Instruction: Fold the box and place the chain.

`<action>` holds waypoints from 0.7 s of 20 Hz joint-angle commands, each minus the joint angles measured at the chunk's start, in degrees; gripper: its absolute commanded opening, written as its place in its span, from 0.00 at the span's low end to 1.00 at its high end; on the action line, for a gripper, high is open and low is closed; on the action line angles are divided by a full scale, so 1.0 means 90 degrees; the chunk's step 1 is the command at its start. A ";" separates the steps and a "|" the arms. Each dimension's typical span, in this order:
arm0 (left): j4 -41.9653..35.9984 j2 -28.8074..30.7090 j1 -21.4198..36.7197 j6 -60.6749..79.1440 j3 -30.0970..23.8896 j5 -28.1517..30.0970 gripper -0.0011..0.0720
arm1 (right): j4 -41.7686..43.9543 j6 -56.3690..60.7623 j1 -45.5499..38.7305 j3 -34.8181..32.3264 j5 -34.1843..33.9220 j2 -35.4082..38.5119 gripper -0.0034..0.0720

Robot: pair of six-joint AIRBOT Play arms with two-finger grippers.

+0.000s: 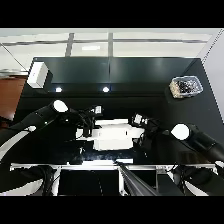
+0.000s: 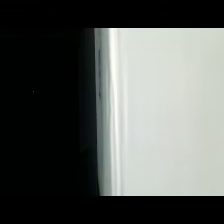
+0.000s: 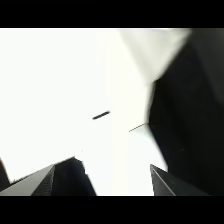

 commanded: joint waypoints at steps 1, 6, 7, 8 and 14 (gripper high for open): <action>0.0017 -0.0005 -0.0005 0.0000 -0.0002 0.0002 0.05 | -0.0199 -0.0350 0.0036 -0.0087 0.0182 -0.0308 0.98; 0.0039 -0.0005 -0.0002 0.0000 -0.0002 0.0010 0.05 | -0.0153 -0.0670 0.0665 -0.0087 -0.0022 -0.0335 0.98; 0.0041 -0.0005 -0.0005 -0.0002 -0.0002 0.0010 0.05 | -0.0153 -0.0670 0.0784 -0.0087 -0.0180 -0.0335 0.98; 0.0041 -0.0005 -0.0005 -0.0002 -0.0002 0.0010 0.05 | -0.0124 -0.0670 0.0872 -0.0087 -0.0328 -0.0335 0.98; 0.0041 -0.0005 -0.0005 -0.0002 -0.0002 0.0010 0.06 | 0.0097 -0.0670 0.1474 -0.0087 -0.0867 -0.0335 0.98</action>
